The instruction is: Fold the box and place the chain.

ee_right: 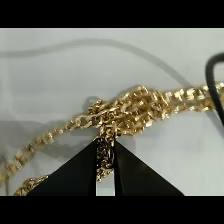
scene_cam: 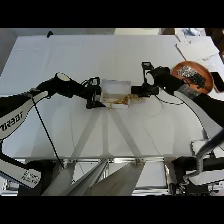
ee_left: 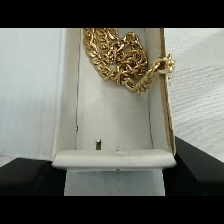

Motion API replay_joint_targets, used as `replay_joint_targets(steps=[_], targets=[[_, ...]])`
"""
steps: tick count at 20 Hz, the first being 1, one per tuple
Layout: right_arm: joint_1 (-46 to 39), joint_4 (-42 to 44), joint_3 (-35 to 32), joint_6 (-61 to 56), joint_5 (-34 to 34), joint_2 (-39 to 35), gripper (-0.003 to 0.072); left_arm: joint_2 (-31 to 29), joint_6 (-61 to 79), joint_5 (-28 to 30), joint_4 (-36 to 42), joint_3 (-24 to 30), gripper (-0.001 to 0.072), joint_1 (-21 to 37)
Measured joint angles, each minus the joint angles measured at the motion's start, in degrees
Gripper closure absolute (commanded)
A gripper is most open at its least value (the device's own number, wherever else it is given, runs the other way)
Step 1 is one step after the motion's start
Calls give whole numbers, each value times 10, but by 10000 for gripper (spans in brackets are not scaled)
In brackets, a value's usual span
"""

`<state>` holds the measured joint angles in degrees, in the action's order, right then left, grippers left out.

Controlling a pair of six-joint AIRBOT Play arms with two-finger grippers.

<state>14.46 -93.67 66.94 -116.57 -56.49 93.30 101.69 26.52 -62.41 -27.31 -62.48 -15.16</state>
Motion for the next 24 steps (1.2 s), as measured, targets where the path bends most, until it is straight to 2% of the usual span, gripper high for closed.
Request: replay_joint_targets(steps=[1, 11, 24], targets=[[8, -8, -1, 0, -17, -10, 676, 0, 0, 0, 0, 0, 488, 0], [96, -36, 2, 65, 11, -143, 676, 0, 0, 0, 0, 0, 488, 0], [176, 6, 2, 76, 111, -159, 676, 0, 0, 0, 0, 0, 488, 0]])
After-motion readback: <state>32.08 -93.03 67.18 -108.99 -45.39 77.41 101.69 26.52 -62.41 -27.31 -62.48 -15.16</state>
